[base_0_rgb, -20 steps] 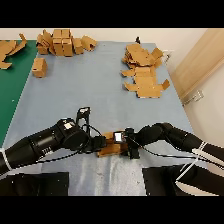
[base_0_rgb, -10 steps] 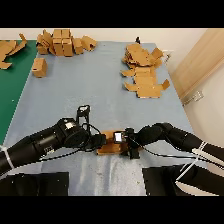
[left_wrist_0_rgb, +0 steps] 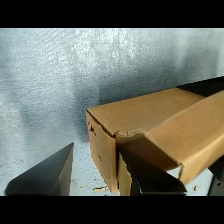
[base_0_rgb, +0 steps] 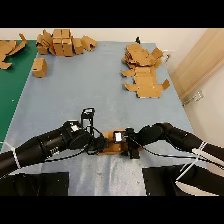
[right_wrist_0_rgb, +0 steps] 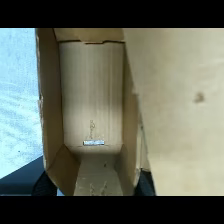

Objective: Fold the box.

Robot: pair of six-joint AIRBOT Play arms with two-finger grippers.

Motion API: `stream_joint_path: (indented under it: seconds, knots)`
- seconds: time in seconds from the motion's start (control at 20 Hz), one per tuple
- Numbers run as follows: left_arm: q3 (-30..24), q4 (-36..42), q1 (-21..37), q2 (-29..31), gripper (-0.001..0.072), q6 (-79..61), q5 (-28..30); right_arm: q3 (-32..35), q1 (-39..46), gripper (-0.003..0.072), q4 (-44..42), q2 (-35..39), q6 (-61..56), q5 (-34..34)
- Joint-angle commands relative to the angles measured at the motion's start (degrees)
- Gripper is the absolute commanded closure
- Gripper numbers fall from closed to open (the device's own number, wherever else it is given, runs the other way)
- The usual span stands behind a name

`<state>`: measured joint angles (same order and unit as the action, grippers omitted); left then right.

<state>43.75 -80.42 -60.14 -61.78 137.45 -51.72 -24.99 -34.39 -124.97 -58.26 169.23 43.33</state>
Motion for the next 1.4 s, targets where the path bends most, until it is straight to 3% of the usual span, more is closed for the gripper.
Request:
stream_joint_path:
  seconds: [0.0, 0.25, 0.65, 1.35]
  knots:
    - [0.0, -0.85, -0.2, 0.98, 0.0282, -0.68, -0.7, -0.07, 0.0, 0.0105, 0.02, 0.0, 0.11, -0.37]
    - [-0.02, -2.47, -0.13, 5.7, 0.0281, -0.52, -2.32, -0.07, 0.0, 0.0105, 0.02, 0.0, 0.11, -0.39]
    - [-0.61, -3.21, -0.22, 6.93, 0.0281, -1.36, -7.91, -0.04, 0.0, 0.0105, 0.04, 0.0, 0.11, -0.37]
    - [-3.96, -3.37, -0.22, 18.69, 0.0281, -1.7, -9.73, -0.04, 0.0, 0.0105, 0.04, 0.0, 0.11, -0.39]
